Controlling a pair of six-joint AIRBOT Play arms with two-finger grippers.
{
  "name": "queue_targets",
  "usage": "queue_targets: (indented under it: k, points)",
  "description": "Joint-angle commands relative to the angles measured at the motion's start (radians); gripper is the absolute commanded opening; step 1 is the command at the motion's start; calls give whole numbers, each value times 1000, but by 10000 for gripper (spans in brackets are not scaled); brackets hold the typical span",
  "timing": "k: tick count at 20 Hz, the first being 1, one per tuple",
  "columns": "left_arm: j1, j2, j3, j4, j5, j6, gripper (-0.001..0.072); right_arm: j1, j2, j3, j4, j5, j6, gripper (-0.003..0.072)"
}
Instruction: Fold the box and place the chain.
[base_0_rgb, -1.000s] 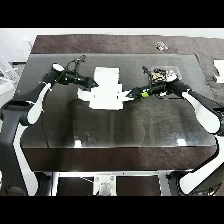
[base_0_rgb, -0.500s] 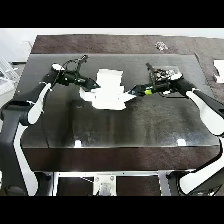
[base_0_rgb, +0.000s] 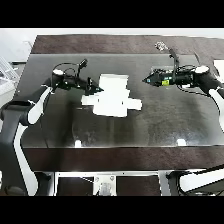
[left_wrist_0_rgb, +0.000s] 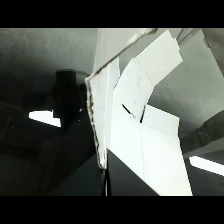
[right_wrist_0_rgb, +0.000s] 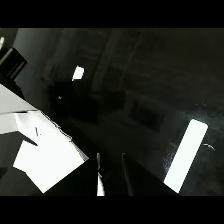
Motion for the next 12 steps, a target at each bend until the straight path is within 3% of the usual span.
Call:
queue_targets:
  k: [1,3,8,12]
  points:
    - [0,27,-90,-53,85,196,15,10,11,0,5,8,-15,200]
    - [0,61,-139,-85,159,277,15,24,11,0,5,8,-27,199]
    - [1,108,-200,-196,216,440,15,39,10,-9,4,8,-28,199]
    - [0,107,-200,-109,217,423,16,39,10,-33,5,8,-28,199]
